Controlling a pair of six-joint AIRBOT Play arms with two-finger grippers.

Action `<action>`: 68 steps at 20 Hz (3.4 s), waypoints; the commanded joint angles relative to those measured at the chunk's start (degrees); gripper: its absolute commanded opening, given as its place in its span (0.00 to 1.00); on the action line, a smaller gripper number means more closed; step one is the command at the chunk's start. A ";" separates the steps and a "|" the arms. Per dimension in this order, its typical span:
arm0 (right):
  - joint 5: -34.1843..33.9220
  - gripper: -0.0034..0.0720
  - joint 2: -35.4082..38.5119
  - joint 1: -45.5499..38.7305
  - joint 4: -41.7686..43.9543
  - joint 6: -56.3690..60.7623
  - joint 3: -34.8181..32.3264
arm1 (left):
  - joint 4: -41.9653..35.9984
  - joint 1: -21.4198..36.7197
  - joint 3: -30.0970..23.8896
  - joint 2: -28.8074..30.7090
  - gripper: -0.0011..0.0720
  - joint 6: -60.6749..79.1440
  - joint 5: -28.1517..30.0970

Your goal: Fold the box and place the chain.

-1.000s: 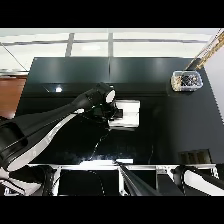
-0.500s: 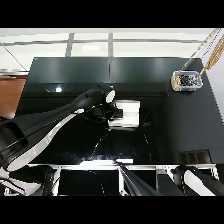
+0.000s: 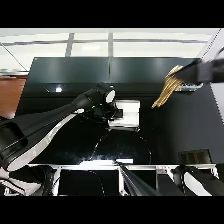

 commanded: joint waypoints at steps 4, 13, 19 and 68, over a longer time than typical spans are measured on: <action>-7.13 0.06 0.15 7.41 3.87 -1.84 -17.84 | 0.04 0.02 0.02 0.00 0.05 0.02 -0.02; -25.29 0.06 -0.46 16.31 12.81 -1.60 -26.05 | 0.04 0.02 0.02 0.00 0.05 0.02 -0.02; -26.86 0.06 -0.46 16.31 16.50 -1.57 -26.05 | 0.04 0.02 0.02 0.00 0.05 0.02 0.00; -48.09 0.09 -36.33 -1.36 -26.80 29.05 -8.81 | 0.04 0.02 0.02 0.00 0.05 0.02 -0.02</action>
